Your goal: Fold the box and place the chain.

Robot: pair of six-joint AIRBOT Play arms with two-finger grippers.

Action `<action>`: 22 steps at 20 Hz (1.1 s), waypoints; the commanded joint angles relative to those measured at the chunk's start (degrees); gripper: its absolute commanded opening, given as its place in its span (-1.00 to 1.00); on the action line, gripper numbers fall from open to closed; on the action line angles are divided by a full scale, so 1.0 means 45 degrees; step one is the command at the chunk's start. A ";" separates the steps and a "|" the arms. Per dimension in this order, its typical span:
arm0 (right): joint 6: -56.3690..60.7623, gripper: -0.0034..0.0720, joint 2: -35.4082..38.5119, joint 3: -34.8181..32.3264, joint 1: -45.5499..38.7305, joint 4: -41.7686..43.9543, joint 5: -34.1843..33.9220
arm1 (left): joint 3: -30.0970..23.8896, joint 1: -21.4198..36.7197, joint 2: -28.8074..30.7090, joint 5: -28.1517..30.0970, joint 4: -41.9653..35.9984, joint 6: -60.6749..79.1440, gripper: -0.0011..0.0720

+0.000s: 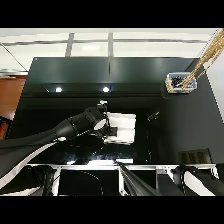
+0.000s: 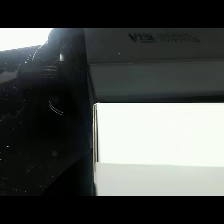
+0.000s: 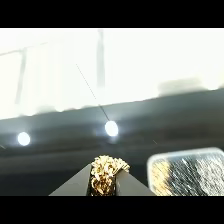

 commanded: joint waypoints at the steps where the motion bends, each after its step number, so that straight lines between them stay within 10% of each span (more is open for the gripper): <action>1: -0.0670 -0.89 0.1166 0.0010 0.0000 0.1428 0.1039 | -0.0005 -0.0005 -0.0010 0.0000 0.0005 0.0005 -0.89; 10: -0.1763 -0.88 0.1438 -0.0981 0.4294 0.1860 0.6460 | -0.0005 -0.0005 -0.0010 0.0000 0.0005 0.0005 -0.89; 22: -0.0874 -0.89 0.1185 -0.1151 0.8019 0.1938 0.5940 | -0.0005 -0.0005 -0.0010 0.0005 0.0005 0.0005 -0.89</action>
